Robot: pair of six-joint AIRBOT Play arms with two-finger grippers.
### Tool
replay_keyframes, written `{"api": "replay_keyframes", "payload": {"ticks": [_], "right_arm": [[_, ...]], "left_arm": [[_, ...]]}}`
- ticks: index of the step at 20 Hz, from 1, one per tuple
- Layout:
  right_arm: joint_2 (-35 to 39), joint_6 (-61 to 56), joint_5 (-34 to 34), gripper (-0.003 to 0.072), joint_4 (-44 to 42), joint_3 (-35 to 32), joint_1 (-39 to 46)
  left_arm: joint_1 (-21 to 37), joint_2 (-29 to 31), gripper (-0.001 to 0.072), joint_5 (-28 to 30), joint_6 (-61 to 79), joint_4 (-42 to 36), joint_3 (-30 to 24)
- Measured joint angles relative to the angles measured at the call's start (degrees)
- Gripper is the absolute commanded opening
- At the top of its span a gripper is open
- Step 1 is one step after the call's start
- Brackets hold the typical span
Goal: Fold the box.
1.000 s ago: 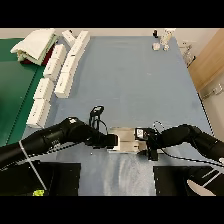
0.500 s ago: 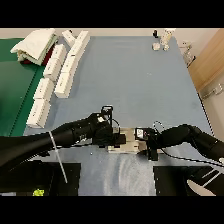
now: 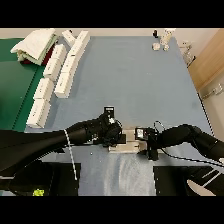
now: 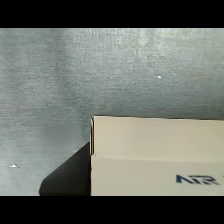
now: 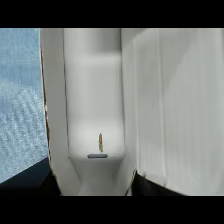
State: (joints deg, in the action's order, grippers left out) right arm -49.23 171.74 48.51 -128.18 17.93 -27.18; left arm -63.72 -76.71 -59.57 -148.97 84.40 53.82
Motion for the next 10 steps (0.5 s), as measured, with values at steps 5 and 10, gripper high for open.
{"api": "replay_keyframes", "payload": {"ticks": [5, 10], "right_arm": [[0.0, 0.0, 0.0, 0.0525, -0.1, 0.0, 0.0], [0.0, -0.2, 0.0, 0.0525, -0.4, 0.0, 0.0]], "left_arm": [[-0.3, -0.4, 0.0013, 0.0, -1.5, 0.4, 0.2], [-0.3, -0.5, 0.0521, 2.3, -1.7, 0.0, 0.2]]}}
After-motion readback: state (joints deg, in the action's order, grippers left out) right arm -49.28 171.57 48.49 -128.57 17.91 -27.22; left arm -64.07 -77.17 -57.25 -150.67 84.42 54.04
